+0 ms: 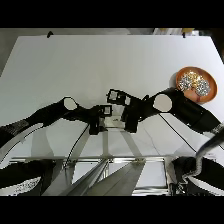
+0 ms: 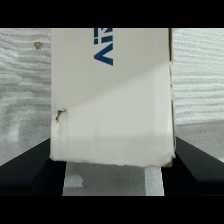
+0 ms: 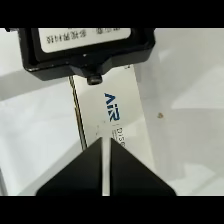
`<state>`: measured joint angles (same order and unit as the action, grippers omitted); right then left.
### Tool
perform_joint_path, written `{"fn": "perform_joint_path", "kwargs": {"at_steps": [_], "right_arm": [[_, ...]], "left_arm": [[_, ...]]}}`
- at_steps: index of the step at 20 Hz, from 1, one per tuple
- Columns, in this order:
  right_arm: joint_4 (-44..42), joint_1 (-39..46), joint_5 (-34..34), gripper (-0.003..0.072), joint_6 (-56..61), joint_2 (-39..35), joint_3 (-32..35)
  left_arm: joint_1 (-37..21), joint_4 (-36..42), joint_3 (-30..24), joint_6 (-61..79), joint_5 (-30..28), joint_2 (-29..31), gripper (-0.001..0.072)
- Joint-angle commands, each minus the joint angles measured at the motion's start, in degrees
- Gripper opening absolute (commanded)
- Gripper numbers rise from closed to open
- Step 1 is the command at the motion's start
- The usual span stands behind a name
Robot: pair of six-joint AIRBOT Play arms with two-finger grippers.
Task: Fold the box and place the chain.
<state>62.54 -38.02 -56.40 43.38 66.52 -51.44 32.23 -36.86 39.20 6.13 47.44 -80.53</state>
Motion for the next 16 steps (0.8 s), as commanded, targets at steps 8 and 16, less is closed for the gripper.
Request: {"fn": "perform_joint_path", "kwargs": {"at_steps": [8, 16], "right_arm": [[-4.46, 0.44, -1.49, 0.0018, -0.24, 5.88, 0.15], [-4.46, -0.85, -1.75, 0.0018, -0.37, 6.64, 3.43]], "left_arm": [[0.00, 0.00, -0.02, 0.02, -0.04, 0.02, 0.0109], [0.00, -0.02, -0.02, 0.02, -0.04, 0.02, 0.0109]]}}
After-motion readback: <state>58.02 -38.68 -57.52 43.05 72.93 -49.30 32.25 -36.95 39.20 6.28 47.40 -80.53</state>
